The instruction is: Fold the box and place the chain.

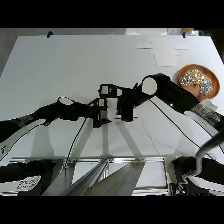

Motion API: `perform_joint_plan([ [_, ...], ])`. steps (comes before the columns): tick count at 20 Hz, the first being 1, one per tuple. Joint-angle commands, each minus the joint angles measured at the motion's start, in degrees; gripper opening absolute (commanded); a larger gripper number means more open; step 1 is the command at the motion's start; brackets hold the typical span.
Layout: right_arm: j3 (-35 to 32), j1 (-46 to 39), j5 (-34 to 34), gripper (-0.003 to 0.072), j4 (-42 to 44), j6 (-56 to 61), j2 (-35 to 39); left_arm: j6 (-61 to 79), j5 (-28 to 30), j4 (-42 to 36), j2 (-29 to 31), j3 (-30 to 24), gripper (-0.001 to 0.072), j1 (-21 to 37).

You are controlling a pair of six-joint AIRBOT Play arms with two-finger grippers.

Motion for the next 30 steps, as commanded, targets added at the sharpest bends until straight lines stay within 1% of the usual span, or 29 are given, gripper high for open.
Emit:
perform_joint_plan([
  [1, -0.4, 0.1, -1.4, 0.0281, -1.8, -0.5, 0.2, 0.0, 0.0, 0.0, 0.0, 0.0, 0.0014, 0.0],
  [6, -0.4, 0.1, -0.7, 0.0269, -1.8, -2.1, 0.2, 0.0, 0.0, 0.0, 0.0, 0.0, 0.0014, 0.0],
  [7, -0.4, 0.1, -0.7, 0.0243, -1.8, -2.1, 0.2, 0.0, 0.0, 0.0, 0.0, 0.0, 0.0014, 0.0],
  [8, -0.4, 0.1, -0.7, 0.0197, -1.8, -2.1, 0.2, 0.0, 0.0, 0.0, 0.0, 0.0, 0.0014, 0.0],
  [9, -0.4, 0.1, -0.7, 0.0178, -1.8, -2.1, 0.2, 0.0, 0.0, 0.0, 0.0, 0.0, 0.0014, 0.0],
  [10, -0.4, 0.1, -0.7, 0.0178, -1.8, -2.1, 0.2, 0.0, 0.0, 0.0, 0.0, 0.0, 0.0014, 0.0],
  [12, -0.4, 0.1, -0.6, 0.0151, -1.8, -2.1, 0.2, 0.0, 0.0, 0.0, 0.0, 0.0, 0.0014, 0.0],
  [16, -0.4, 0.1, 1.5, 0.0147, -1.8, -2.1, 0.2, 0.0, 0.0, 0.0, 0.0, 0.0, 0.0014, 0.0],
  [17, -0.4, 0.1, 1.9, 0.0106, -1.8, -2.1, 0.3, 0.0, 0.0, 0.0, 0.0, 0.0, 0.0014, 0.0],
  [18, -0.4, 0.1, 2.1, 0.0098, -1.8, -2.1, 0.3, 0.0, 0.0, 0.0, 0.0, 0.0, 0.0014, 0.0],
  [20, -0.7, 0.1, 1.5, 0.0099, -2.1, -2.1, 0.3, 0.0, 0.0, 0.0, 0.0, 0.0, 0.0014, 0.0],
  [24, -1.0, 0.1, -2.2, 0.0099, -2.3, -2.1, 0.4, 0.0, 0.0, 0.0, 0.0, 0.0, 0.0014, 0.0],
  [30, -1.0, 0.1, -2.5, 0.0099, -3.6, -1.9, 0.5, 0.0, 0.0, 0.0, 0.0, 0.0, 0.0014, 0.0],
])
